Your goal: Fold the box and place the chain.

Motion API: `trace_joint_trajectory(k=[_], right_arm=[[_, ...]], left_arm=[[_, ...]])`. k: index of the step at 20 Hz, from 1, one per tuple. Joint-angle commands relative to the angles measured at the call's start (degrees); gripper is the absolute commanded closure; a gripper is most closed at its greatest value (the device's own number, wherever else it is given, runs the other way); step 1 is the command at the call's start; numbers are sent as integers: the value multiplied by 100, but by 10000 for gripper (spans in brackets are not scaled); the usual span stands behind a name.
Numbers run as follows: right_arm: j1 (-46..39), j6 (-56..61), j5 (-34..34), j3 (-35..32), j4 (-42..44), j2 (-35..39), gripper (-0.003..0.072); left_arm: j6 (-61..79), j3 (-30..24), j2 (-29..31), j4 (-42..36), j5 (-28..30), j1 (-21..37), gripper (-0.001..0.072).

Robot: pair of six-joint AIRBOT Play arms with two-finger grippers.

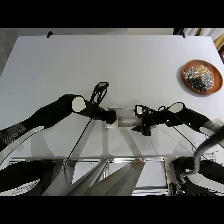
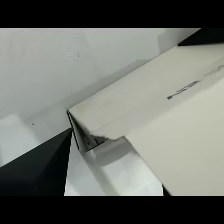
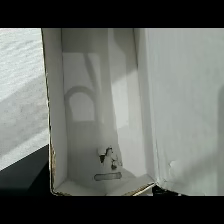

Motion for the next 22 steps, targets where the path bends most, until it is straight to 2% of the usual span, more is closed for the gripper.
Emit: trace_joint_trajectory(k=[1,4,15,19,22], right_arm=[[4,2,2,0,2,0,228],[4,2,2,-2,2,0,228],[4,2,2,0,2,0,228],[4,2,2,0,2,0,228],[4,2,2,0,2,0,228]], left_arm=[[-175,28,2,42,-304,2,130],[-188,28,2,-46,-518,-11,130],[-824,31,-350,-94,162,-195,143],[-831,57,-337,-50,173,-192,152],[-1266,59,-337,352,151,-264,155]])
